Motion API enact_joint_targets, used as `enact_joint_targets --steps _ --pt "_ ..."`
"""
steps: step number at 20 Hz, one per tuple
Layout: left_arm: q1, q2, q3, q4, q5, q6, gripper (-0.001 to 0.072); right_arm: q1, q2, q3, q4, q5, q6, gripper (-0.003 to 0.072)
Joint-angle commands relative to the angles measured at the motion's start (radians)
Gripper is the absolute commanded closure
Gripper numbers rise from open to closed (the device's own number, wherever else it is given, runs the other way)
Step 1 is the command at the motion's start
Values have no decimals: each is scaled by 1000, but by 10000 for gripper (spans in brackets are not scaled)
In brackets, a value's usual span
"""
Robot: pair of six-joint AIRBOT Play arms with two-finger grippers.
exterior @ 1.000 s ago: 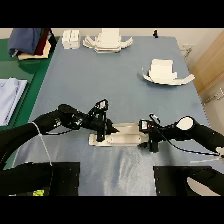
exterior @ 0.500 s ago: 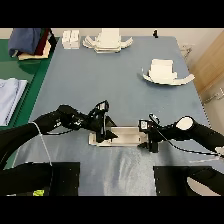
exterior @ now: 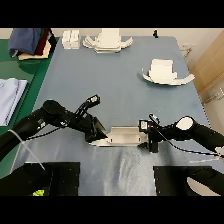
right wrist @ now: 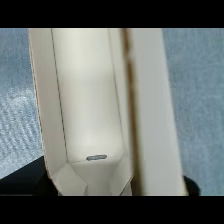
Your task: Fold the box.
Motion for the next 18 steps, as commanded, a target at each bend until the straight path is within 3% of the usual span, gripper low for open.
enact_joint_targets --steps 1,4,8,14,18 --pt "11 111 0 68 -81 -418 695 1 1 1 0 -1 0 169" --pt "-53 90 2 -89 -64 -564 695 1 1 1 0 -1 0 170" --pt "-177 -19 68 -273 85 -560 695 1 1 1 0 -1 0 169" --pt "-190 -134 182 -296 286 -562 695 1 1 1 0 -1 0 169" --pt "-190 -193 183 -294 324 -599 695 1 1 1 0 -1 0 169"
